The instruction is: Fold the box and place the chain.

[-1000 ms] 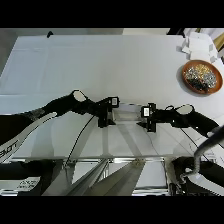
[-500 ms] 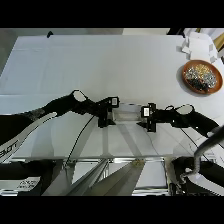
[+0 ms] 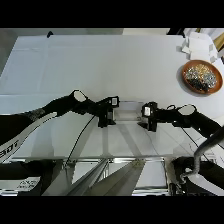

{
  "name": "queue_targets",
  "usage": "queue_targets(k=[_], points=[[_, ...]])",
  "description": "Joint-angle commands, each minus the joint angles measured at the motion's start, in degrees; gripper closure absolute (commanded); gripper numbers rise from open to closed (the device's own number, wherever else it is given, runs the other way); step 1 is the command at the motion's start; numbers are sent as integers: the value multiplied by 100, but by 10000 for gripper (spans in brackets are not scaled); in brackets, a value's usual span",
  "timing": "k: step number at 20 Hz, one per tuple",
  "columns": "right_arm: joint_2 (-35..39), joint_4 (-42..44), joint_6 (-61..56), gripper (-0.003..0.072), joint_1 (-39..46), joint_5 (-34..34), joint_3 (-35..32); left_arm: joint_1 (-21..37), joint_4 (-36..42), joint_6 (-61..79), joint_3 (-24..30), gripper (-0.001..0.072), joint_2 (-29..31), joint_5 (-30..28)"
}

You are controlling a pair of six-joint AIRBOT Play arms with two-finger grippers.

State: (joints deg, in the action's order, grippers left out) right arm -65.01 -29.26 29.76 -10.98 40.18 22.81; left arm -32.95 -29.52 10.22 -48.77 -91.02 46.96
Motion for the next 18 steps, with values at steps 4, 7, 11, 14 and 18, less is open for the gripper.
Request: queue_targets(k=[4,7,11,14,18], points=[[811,-1829,-1709,-18,4,-79,4,0,-7,2,4,399,2,20],[1453,-3106,-3053,-5,4,-76,4,0,-4,2,4,399,2,20],[2728,-2977,-4203,75,2,-35,4,0,-7,2,4,399,2,20],[3241,-1132,-3928,572,-101,144,4,0,-7,2,4,399,2,22],[2538,208,-3630,673,-925,-87,2,0,-7,2,4,399,2,20]])
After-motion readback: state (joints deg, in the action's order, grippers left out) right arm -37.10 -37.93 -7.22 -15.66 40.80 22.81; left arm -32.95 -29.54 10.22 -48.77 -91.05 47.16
